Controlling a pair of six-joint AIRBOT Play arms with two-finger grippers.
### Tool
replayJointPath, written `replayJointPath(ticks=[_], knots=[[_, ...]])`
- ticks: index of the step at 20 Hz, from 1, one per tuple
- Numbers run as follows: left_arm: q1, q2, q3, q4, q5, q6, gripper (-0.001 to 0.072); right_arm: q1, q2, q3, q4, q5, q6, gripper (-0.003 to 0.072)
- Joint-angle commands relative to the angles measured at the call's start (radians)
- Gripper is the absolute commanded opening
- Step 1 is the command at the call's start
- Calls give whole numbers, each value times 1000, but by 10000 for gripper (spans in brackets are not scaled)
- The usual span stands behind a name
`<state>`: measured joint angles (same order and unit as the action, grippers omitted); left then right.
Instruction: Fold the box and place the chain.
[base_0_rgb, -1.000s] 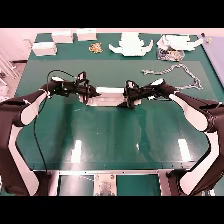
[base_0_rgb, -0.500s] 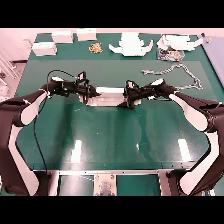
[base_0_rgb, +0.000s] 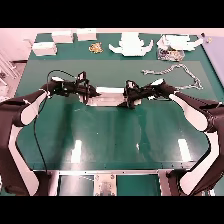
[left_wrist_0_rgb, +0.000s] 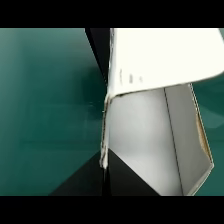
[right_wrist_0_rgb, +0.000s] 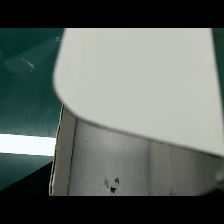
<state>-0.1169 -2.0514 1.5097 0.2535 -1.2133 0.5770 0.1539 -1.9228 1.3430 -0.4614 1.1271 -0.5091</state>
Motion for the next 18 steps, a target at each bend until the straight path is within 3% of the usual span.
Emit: replayJointPath(ticks=[1, 8, 9, 10, 15, 18], knots=[[0, -1, 0, 0, -1, 0, 21, 1, -1, 0, 0, 0, 0, 583], [0, -1, 1, -2, -2, 2, 22, 1, -1, 0, 0, 0, 0, 584], [0, -1, 1, -9, -2, 10, 146, 1, -1, 0, 0, 0, 0, 583], [0, -1, 1, -19, -2, 10, 316, 1, -1, 0, 0, 0, 0, 583], [0, 0, 1, -74, -18, 54, 325, 1, -1, 0, 0, 0, 0, 583], [2, 0, 18, -89, -81, 53, 326, 1, -1, 0, 0, 0, 0, 584]])
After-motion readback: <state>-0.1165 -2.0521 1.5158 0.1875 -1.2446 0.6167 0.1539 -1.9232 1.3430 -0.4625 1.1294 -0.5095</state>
